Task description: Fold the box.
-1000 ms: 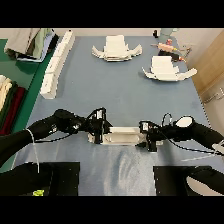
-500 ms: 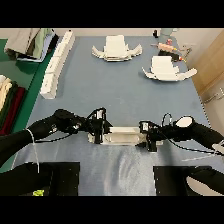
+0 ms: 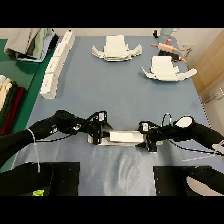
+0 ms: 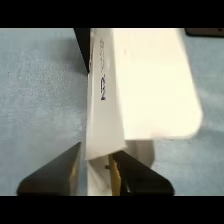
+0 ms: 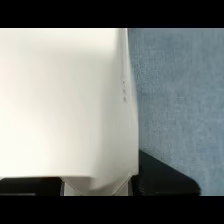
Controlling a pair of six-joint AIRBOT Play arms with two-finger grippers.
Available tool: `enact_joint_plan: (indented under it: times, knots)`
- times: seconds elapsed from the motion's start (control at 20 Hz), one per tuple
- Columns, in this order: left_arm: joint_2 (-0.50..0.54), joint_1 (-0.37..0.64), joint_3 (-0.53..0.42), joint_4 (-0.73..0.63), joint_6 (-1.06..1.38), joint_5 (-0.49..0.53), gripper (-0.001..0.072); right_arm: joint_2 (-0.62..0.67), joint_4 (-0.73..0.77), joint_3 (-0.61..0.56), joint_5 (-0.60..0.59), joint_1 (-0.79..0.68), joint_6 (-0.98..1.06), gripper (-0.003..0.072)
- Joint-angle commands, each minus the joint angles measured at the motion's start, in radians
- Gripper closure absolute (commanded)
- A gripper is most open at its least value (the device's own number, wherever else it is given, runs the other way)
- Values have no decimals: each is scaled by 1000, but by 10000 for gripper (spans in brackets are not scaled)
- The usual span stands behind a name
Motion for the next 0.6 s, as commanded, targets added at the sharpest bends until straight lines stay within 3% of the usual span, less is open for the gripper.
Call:
enact_joint_plan:
  times: [0.0, 0.2, 0.35, 0.4, 0.45, 0.5, 0.55]
  knots:
    - [2, 0, 1, -2, -50, 3, 394, 0, 0, 0, -1, 0, 1, 176]
    - [38, 1, 1, 16, -153, 40, 392, 0, 0, 0, -1, 0, 1, 176]
    - [127, 1, 1, 239, -417, 45, 391, 0, 0, 0, -1, 0, 1, 176]
    - [169, 0, 1, 360, -565, 40, 289, 0, 0, 0, -1, 0, 1, 176]
    - [210, 0, 1, 465, -724, 35, 91, 0, 0, 0, -1, 0, 1, 176]
    - [258, 0, 1, 565, -906, 21, 39, 0, 0, 0, -1, 0, 1, 176]
    - [305, 0, 2, 636, -1039, -10, 40, 0, 0, 0, -1, 0, 1, 176]
